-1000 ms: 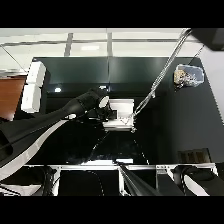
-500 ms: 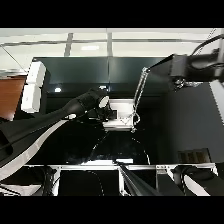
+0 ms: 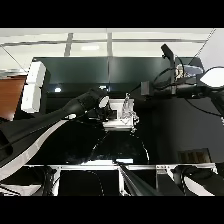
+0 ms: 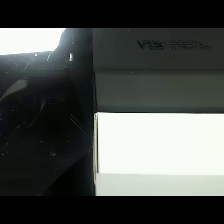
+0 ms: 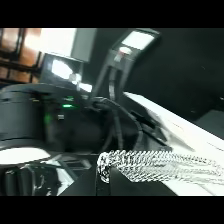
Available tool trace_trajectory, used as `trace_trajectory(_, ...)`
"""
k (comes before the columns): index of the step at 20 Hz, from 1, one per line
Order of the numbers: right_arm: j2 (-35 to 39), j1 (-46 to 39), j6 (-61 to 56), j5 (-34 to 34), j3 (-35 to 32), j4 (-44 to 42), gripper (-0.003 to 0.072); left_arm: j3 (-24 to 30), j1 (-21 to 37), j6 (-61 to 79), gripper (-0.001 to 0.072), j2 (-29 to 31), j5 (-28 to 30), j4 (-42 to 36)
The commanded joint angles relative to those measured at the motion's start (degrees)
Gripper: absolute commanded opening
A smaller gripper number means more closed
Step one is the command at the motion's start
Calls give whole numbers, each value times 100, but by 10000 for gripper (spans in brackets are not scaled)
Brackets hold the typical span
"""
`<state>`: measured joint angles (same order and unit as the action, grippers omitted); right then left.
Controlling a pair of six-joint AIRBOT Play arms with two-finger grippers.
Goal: Fold the box and place the chain.
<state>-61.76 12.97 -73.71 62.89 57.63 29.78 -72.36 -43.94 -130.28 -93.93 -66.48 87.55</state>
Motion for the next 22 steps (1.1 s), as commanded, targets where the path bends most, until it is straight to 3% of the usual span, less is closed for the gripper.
trace_trajectory(1,17,-243,26,-31,-120,74,18,-2,2,0,32,-2,-4,2)
trace_trajectory(5,376,-1281,26,496,-63,74,18,-2,2,0,32,-2,-7,2)
trace_trajectory(7,494,-1725,28,1104,-63,76,18,-2,2,0,32,-2,-2,2)
trace_trajectory(10,525,-1797,83,1714,-68,68,18,-2,2,0,32,-4,-2,2)
trace_trajectory(17,348,-476,83,428,-70,-164,19,-2,2,0,32,-4,-7,2)
trace_trajectory(22,-129,138,-26,197,-76,-31,22,-2,2,0,32,-4,-9,2)
